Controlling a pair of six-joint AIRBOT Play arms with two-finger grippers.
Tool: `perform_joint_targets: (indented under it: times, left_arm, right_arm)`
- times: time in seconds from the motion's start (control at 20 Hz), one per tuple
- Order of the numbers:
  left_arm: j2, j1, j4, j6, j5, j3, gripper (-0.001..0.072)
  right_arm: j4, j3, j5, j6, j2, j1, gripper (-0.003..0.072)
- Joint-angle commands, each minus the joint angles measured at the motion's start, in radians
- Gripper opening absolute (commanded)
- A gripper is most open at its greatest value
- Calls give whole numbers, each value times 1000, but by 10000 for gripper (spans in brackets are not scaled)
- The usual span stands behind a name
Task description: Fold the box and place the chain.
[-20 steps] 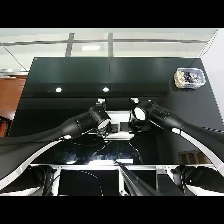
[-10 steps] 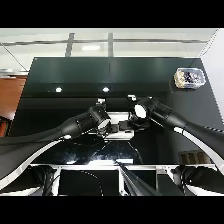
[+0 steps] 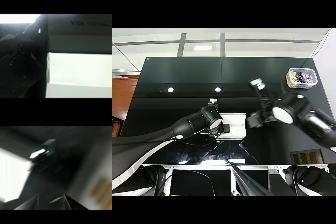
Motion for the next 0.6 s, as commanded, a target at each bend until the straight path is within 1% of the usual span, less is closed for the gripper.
perform_joint_targets:
  times: [0.0,0.05,0.15,0.2,0.3,0.35,0.4,0.45,0.5,0.55]
  left_arm:
    - [0,0,-14,0,0,-1,29]
    - [0,0,-14,0,2,-1,29]
    - [0,0,-15,0,3,-1,29]
    - [0,0,-14,0,2,-1,29]
    - [0,0,-14,0,3,-1,29]
    - [0,0,-14,0,3,-1,29]
    - [0,0,-14,0,3,-1,29]
    - [0,0,-15,0,3,-1,29]
    - [0,0,-15,0,3,-1,29]
    - [0,0,-15,0,3,-1,28]
  right_arm:
    - [-490,-9,-25,50,68,-96,379]
    - [-514,-19,-132,51,61,-188,378]
    - [-479,-19,-354,97,18,-404,378]
    - [-465,-19,-445,137,-13,-501,378]
    - [-369,3,-613,164,-90,-667,378]
    - [-309,36,-664,164,-141,-729,377]
    - [-251,82,-675,165,-196,-772,377]
    - [-182,144,-661,166,-263,-809,377]
    - [-108,213,-621,171,-331,-836,377]
    - [-11,298,-546,196,-410,-866,380]
